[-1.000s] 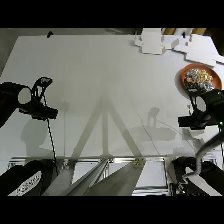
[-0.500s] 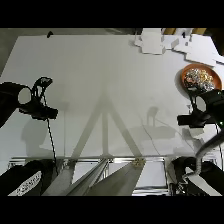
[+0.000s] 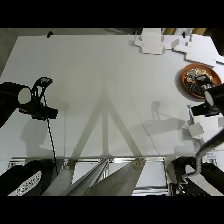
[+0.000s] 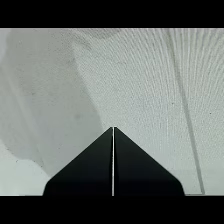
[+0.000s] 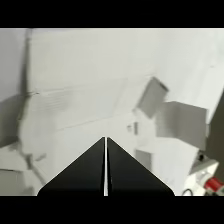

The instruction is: Fold the box and place the chain.

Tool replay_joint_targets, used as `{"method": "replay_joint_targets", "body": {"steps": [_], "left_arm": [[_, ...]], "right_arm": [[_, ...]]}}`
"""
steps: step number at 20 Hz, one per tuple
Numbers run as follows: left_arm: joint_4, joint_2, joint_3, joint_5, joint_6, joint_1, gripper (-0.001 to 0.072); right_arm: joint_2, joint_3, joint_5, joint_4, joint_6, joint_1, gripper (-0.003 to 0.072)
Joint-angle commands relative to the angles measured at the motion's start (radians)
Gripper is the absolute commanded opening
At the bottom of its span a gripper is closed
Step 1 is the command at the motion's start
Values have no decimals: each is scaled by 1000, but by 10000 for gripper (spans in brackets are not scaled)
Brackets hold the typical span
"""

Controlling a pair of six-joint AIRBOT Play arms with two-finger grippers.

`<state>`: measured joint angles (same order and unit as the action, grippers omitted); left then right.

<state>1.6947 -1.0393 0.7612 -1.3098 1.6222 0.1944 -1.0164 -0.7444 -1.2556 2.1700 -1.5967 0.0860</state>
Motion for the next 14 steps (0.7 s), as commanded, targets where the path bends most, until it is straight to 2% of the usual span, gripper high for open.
{"method": "replay_joint_targets", "body": {"steps": [1, 2, 4, 5, 8, 14], "left_arm": [[0, 1, 0, -1, 0, 0, 8], [0, 1, 0, -2, 0, 0, 8], [0, 1, 0, -3, 0, 0, 8], [0, 1, 0, -3, 0, 0, 8], [0, 1, 0, -3, 0, 0, 8], [0, 1, -1, -3, 0, 0, 8]], "right_arm": [[-22, -35, 95, 96, 212, 243, 22], [-27, -35, 134, 84, 209, 313, 72], [-60, -35, 178, 78, 206, 426, 418], [-89, -35, 183, 77, 208, 468, 459], [-187, -40, 178, 86, 216, 556, 462], [-306, -100, 183, 114, 217, 566, 462]]}}
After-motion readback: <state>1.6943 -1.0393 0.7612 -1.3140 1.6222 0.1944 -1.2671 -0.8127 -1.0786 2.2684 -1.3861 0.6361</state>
